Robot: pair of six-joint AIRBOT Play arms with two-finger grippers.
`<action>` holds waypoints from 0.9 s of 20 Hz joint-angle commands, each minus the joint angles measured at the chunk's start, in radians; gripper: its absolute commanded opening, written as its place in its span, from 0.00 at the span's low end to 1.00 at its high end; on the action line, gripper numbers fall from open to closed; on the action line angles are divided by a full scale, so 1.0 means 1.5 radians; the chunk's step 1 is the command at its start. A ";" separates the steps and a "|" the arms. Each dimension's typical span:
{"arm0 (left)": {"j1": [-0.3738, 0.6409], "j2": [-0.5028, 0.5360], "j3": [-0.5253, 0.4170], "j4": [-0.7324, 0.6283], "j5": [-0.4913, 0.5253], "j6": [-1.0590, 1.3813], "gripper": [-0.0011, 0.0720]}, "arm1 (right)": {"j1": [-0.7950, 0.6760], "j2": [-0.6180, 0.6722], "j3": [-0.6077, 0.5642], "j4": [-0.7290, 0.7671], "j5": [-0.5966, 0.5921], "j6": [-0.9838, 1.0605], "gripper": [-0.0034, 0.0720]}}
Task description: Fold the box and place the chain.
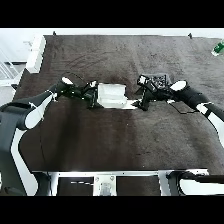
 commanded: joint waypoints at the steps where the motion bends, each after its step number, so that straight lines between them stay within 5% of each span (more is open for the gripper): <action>1: 0.001 0.000 0.000 0.000 -0.003 0.000 0.57 | 0.001 -0.033 0.004 0.027 0.000 -0.101 0.91; 13: 0.001 0.000 0.000 0.000 -0.004 0.000 0.57 | 0.015 -0.136 0.120 0.035 0.116 -0.140 0.91; 15: 0.001 0.000 0.000 0.000 -0.004 0.000 0.57 | 0.020 -0.138 0.120 0.033 0.116 -0.141 0.86; 18: 0.001 0.000 0.000 0.000 -0.004 0.000 0.57 | 0.024 -0.140 0.120 0.020 0.116 -0.140 0.64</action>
